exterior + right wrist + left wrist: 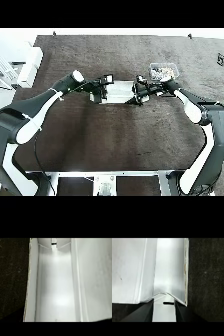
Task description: Fold the box and place the chain.
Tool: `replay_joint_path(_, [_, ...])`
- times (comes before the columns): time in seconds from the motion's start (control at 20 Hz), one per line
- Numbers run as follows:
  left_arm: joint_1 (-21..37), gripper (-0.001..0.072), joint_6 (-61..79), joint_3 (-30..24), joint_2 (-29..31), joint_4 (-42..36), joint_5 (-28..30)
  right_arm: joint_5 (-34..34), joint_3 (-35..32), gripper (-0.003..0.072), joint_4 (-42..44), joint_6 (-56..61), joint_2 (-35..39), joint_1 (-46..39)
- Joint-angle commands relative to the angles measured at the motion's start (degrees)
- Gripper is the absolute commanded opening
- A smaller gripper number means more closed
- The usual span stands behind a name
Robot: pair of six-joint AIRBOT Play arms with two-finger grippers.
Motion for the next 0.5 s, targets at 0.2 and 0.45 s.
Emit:
replay_joint_path(0.2, [0.0, 0.033, 1.4, 0.0, -1.8, -4.4, -2.1, -0.1, 0.0, 0.0407, 0.1, 0.1, 0.0, 0.0])
replay_joint_path(0.45, [0.0, 0.0329, 3.9, 0.0, -2.7, -6.8, -0.5, -0.1, 0.0, 0.0408, 0.1, 0.1, 0.0, 0.0])
